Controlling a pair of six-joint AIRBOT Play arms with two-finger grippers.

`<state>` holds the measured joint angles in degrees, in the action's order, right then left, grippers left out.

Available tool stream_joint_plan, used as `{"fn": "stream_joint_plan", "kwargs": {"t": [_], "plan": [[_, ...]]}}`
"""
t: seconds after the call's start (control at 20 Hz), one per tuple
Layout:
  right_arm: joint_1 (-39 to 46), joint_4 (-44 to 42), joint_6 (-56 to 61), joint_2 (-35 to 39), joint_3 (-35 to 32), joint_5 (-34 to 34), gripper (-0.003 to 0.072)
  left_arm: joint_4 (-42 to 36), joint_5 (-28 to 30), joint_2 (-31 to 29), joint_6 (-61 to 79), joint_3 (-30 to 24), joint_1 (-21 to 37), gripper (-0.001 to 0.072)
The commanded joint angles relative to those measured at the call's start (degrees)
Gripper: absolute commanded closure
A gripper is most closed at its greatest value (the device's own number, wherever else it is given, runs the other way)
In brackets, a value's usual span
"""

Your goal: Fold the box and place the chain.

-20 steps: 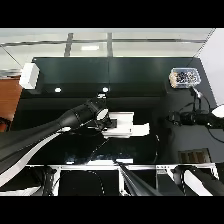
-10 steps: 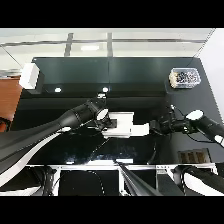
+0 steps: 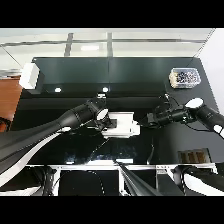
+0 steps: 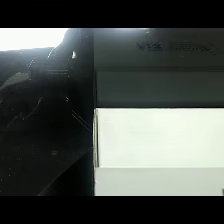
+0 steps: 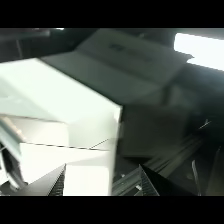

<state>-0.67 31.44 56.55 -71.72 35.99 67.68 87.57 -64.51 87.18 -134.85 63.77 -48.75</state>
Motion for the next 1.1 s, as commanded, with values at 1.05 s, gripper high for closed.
{"fn": "stream_joint_plan", "kwargs": {"t": [1.05], "plan": [[-6.3,2.2,0.4,-0.3,1.4,0.3,0.0172,0.0,-0.1,0.0,0.0,0.0,0.0,0.0681]]}}
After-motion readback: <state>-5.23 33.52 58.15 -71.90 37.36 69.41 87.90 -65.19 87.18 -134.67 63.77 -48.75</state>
